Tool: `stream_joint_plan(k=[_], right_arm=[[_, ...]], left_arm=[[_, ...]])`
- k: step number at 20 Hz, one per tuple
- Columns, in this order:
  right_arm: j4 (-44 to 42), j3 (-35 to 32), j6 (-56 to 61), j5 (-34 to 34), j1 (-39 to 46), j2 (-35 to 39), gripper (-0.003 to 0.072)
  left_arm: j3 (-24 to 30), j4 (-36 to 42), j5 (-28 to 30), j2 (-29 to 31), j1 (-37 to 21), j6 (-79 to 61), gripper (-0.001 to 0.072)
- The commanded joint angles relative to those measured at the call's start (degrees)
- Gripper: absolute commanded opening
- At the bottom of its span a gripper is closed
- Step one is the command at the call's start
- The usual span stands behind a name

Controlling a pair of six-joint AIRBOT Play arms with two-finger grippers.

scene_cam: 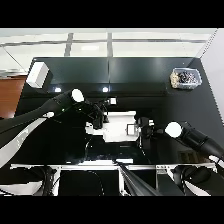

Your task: Fold the box and place the chain.

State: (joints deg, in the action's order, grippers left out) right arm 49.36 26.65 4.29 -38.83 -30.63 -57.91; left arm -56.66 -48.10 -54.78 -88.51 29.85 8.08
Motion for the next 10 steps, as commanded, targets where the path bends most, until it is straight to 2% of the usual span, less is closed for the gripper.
stream_joint_plan(k=[1, 3, 6, 9, 10], right_arm=[[4.96, 0.46, 0.00, -3.15, 0.17, 0.00, 0.0697], [2.56, 0.46, 0.02, -2.36, 0.17, 0.00, 0.0697], [-0.33, 0.66, 3.39, 2.23, 0.42, 0.00, 0.0697], [-0.98, 5.14, 5.92, -4.15, 2.60, 0.02, 0.0697], [-1.18, 6.34, 5.86, -4.09, 3.80, 0.02, 0.0697]], left_arm=[[0.00, -0.09, 0.15, 0.04, -0.02, -0.13, 0.0026], [0.00, -0.07, 0.13, 0.04, -0.02, -0.13, 0.0026], [0.00, -0.07, 0.11, 0.04, -0.02, -0.13, 0.0026], [0.00, -0.04, -0.04, 0.04, 0.00, -0.13, 0.0026], [0.00, -0.04, -0.17, 0.04, 0.00, -0.13, 0.0026]])
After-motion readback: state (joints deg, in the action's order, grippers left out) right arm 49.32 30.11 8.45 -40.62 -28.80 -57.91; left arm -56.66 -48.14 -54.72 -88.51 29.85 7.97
